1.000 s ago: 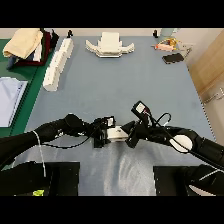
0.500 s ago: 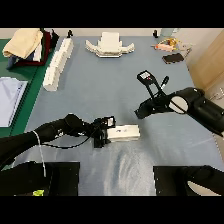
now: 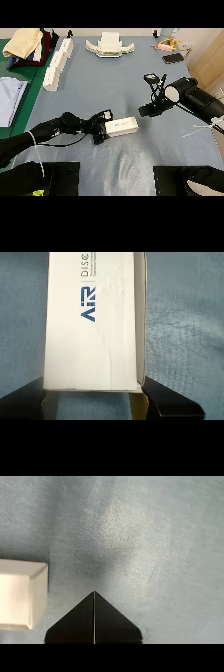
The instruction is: Fold the box.
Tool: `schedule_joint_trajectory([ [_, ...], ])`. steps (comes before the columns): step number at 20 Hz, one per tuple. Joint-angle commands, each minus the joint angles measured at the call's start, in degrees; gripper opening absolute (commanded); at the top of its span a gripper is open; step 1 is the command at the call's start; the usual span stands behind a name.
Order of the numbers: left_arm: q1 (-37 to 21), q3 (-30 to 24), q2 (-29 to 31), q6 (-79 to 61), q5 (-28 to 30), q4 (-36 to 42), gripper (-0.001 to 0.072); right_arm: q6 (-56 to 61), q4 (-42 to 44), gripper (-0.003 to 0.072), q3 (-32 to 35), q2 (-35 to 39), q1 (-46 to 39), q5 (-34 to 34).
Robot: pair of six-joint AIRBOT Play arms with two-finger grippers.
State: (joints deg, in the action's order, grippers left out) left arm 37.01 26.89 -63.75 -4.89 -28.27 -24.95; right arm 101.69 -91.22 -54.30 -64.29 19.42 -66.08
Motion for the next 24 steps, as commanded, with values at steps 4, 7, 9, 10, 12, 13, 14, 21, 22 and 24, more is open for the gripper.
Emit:
schedule_joint_trajectory([
  [4, -15.04, 0.04, 10.67, 25.79, 0.11, -15.96, 0.0522, 0.94, -0.07, 0.0003, -0.20, -0.26, -0.09, -0.94],
  [7, -30.10, 0.04, 16.87, 46.42, -4.11, -32.70, 0.0522, 0.94, -0.07, 0.0003, -0.20, -0.26, -0.09, -0.94],
  [9, -41.29, 0.07, 19.54, 52.00, -8.15, -38.25, 0.0522, 0.94, -0.07, 0.0002, -0.20, -0.26, -0.09, -0.94],
  [10, -46.75, 0.07, 20.06, 52.06, -10.29, -38.42, 0.0522, 0.94, -0.07, 0.0003, -0.20, -0.26, -0.09, -0.94],
  [12, -54.90, 0.04, 20.11, 52.04, -13.57, -38.53, 0.0522, 0.94, -0.07, 0.0003, -0.20, -0.26, -0.09, -0.94],
  [13, -57.59, 0.04, 20.02, 52.04, -13.75, -38.53, 0.0522, 0.94, -0.07, 0.0002, -0.20, -0.26, -0.09, -0.94],
  [14, -59.65, 0.04, 19.89, 51.80, -13.14, -38.53, 0.0522, 0.94, -0.07, 0.0003, -0.20, -0.26, -0.09, -0.94],
  [21, -60.50, 0.76, 11.04, 50.73, 3.61, -35.39, 0.0522, 0.94, -0.07, 0.0003, -0.20, -0.26, -0.09, -0.94],
  [22, -59.63, 1.25, 9.05, 50.75, 6.34, -35.26, 0.0522, 0.94, -0.07, 0.0003, -0.20, -0.26, -0.09, -0.94],
  [24, -57.37, 3.08, 4.72, 50.75, 9.53, -35.26, 0.0522, 0.94, -0.07, 0.0003, -0.20, -0.26, -0.09, -0.94],
])
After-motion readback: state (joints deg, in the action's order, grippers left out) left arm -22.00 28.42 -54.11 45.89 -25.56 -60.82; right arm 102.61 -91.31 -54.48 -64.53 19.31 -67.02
